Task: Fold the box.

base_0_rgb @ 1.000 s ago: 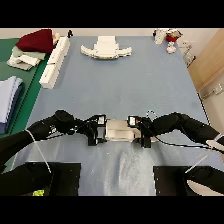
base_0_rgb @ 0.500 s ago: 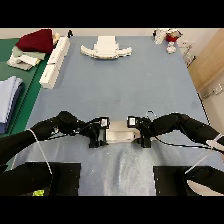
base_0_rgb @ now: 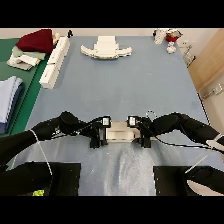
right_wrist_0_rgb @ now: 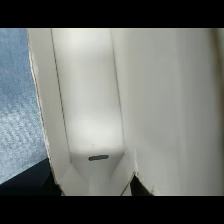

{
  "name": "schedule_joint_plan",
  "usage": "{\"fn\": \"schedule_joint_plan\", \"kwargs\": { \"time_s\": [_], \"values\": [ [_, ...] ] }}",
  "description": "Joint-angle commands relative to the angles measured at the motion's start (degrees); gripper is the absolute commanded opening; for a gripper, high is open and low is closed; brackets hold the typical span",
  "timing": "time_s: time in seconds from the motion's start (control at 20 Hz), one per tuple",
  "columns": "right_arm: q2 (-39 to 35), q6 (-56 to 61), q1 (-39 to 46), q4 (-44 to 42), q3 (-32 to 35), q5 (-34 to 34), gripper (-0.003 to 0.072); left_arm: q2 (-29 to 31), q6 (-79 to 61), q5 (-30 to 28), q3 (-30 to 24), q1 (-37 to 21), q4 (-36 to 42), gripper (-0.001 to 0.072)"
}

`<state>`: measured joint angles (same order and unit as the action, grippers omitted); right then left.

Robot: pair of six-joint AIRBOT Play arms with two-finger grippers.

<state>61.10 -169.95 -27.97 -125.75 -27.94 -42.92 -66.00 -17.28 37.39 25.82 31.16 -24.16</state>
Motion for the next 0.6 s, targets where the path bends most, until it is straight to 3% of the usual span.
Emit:
{"fn": "schedule_joint_plan", "kwargs": {
  "time_s": [0.0, 0.4, 0.5, 0.55],
  "values": [
    [0.0, 0.0, 0.0, 0.0, -0.1, -0.1, 0.0537, -0.9, 3.2, -0.9, 0.9, 0.7, -1.6, 0.0703],
    [0.0, 0.0, 0.0, 0.0, -0.1, -0.1, 0.0537, -2.6, 5.9, 1.3, 2.7, 0.7, -4.6, 0.0701],
    [0.0, 0.0, 0.0, 0.0, -0.1, -0.1, 0.0538, -2.6, 5.6, 1.7, 2.7, 0.7, -4.6, 0.044],
    [0.0, 0.0, 0.0, 0.0, -0.1, -0.1, 0.0537, -2.6, 5.1, 2.2, 2.7, 0.7, -4.6, 0.0416]
  ]
}}
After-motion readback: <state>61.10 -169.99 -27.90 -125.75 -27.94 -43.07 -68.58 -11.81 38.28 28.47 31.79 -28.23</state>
